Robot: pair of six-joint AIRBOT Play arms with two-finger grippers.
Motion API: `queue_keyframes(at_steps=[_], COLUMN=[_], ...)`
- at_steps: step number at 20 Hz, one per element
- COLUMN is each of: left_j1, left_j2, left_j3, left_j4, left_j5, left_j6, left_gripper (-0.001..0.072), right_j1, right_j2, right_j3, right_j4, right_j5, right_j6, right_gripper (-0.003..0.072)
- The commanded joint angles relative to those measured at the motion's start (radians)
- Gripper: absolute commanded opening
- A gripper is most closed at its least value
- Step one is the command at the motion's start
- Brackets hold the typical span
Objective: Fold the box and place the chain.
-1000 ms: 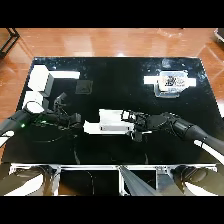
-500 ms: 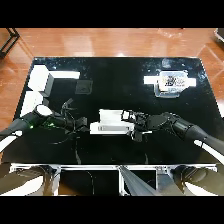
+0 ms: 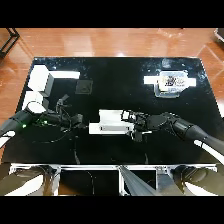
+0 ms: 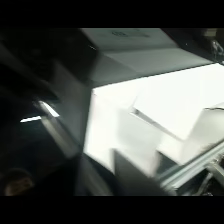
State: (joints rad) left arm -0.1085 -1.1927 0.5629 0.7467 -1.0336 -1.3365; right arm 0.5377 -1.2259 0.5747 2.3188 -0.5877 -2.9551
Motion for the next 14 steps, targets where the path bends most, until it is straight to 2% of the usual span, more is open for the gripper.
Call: queue_keyframes(at_steps=[1,6,10,14], left_j1=[0.053,0.048,0.032,0.002], left_j2=[0.009,-0.019,-0.031,-0.031], left_j3=[0.001,-0.050,-0.139,-0.152], left_j4=[0.064,0.042,-0.144,-0.166], left_j5=[-0.035,0.042,0.121,0.204], left_j6=[0.045,0.056,0.181,0.189], left_gripper=[0.0022,0.0021,0.0020,0.0020], right_j1=[0.000,0.000,0.000,0.000], right_j2=[0.000,0.000,0.000,0.000], right_j3=[0.000,0.000,0.000,0.000], right_j4=[0.000,0.000,0.000,0.000], right_j5=[0.000,0.000,0.000,0.000], right_j6=[0.000,0.000,0.000,0.000], right_gripper=[0.0131,0.0130,0.0130,0.0130])
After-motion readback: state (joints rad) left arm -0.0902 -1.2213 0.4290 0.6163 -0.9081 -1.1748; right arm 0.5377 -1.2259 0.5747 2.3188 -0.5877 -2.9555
